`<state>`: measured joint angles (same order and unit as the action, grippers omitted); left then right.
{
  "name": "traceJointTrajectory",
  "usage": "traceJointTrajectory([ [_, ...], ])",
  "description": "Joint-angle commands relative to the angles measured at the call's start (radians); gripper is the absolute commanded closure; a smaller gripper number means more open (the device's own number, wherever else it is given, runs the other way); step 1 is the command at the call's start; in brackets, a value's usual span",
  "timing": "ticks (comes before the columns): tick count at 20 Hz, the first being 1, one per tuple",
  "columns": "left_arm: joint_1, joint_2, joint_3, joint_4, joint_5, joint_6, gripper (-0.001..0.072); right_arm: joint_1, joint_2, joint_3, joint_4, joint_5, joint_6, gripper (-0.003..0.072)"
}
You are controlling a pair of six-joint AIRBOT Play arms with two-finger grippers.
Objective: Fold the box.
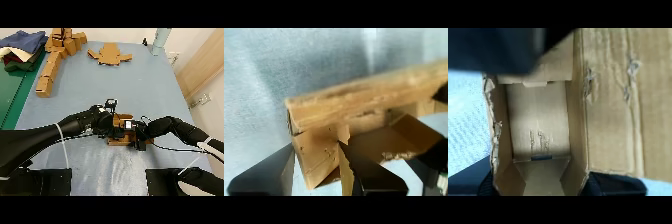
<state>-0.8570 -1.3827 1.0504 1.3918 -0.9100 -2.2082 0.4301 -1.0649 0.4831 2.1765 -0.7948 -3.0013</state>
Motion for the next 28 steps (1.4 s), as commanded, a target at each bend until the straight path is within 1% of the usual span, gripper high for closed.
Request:
traceJointTrajectory([
  [1, -0.012, -0.048, 0.037, 0.045, -0.045, -0.063, 0.0279, 0.0, -0.001, 0.0, 0.0, 0.0, 0.0, 0.009],
  [5, -0.014, -0.087, 0.047, 0.066, -0.066, -0.115, 0.028, 0.0, -0.001, 0.0, 0.0, 0.0, 0.0, 0.009],
  [8, -0.016, -0.129, 0.1, 0.086, -0.126, -0.142, 0.028, 0.0, -0.001, 0.0, 0.0, 0.0, 0.0, 0.009],
  [11, -0.016, -0.153, 0.144, 0.089, -0.156, -0.175, 0.028, 0.0, -0.001, 0.0, 0.0, 0.0, 0.0, 0.009],
  [15, -0.016, -0.177, 0.147, 0.089, -0.192, -0.179, 0.0281, 0.0, -0.001, 0.0, 0.0, 0.0, 0.0, 0.0091],
  [19, -0.016, -0.189, 0.147, 0.089, -0.172, -0.179, 0.0281, 0.0, -0.001, 0.0, 0.0, 0.0, 0.0, 0.009],
  [20, -0.016, -0.189, 0.147, 0.089, -0.173, -0.179, 0.0306, 0.0, -0.001, 0.0, 0.0, 0.0, 0.0, 0.009],
  [21, -0.016, -0.189, 0.147, 0.089, -0.173, -0.179, 0.0466, 0.0, -0.001, 0.0, 0.0, 0.0, 0.0, 0.009],
  [22, -0.016, -0.189, 0.147, 0.089, -0.169, -0.179, 0.0643, 0.0, -0.001, 0.0, 0.0, 0.0, 0.0, 0.009],
  [23, -0.016, -0.189, 0.147, 0.085, -0.163, -0.179, 0.0697, 0.0, -0.001, 0.0, 0.0, 0.0, 0.0, 0.009],
  [28, -0.016, -0.189, 0.147, 0.078, -0.164, -0.179, 0.0697, 0.0, -0.001, 0.0, 0.0, 0.0, 0.0, 0.009],
])
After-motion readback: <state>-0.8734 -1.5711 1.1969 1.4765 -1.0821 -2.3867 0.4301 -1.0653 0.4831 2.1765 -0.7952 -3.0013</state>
